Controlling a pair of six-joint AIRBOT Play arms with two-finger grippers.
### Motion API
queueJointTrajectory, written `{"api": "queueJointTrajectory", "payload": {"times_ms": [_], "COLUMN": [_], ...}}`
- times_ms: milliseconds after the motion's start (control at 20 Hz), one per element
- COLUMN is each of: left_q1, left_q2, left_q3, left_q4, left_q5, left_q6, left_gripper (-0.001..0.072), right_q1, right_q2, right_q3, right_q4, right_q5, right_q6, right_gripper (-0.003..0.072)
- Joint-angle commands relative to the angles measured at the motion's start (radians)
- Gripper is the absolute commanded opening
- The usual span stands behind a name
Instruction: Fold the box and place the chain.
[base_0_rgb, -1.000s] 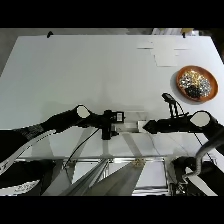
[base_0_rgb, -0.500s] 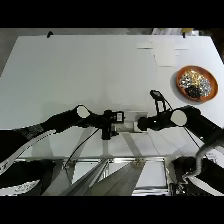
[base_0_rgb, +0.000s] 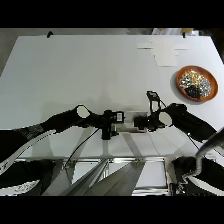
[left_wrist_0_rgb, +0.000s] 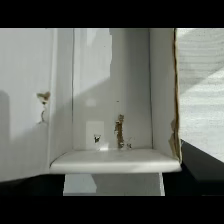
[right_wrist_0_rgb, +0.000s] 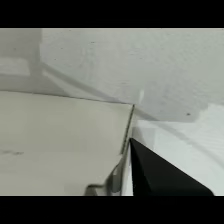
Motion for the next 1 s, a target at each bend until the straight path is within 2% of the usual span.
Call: {"api": "queueJointTrajectory", "payload": {"times_ms": [0, 50, 450, 700, 950], "left_q1": [0.001, 0.001, 0.001, 0.001, 0.001], "left_q2": [0.000, 0.000, 0.000, 0.000, 0.000], "left_q3": [0.000, 0.000, 0.000, 0.000, 0.000], "left_q4": [0.000, 0.000, 0.000, 0.000, 0.000], "left_q5": [0.000, 0.000, 0.000, 0.001, 0.000], "left_q6": [0.000, 0.000, 0.000, 0.000, 0.000], "left_gripper": [0.0209, 0.0209, 0.0209, 0.0209, 0.0209], "right_q1": [0.010, 0.010, 0.061, 0.082, 0.103], "right_q2": [-0.013, -0.013, -0.014, -0.094, -0.114], "right_q3": [0.007, 0.007, 0.032, 0.047, 0.078], "right_q4": [-0.056, -0.064, -0.157, -0.169, -0.176], "right_q5": [0.004, 0.007, 0.045, 0.134, 0.094], "right_q6": [0.075, 0.084, 0.159, 0.177, 0.184], "right_gripper": [0.0229, 0.0177, 0.0180, 0.0185, 0.0181]}}
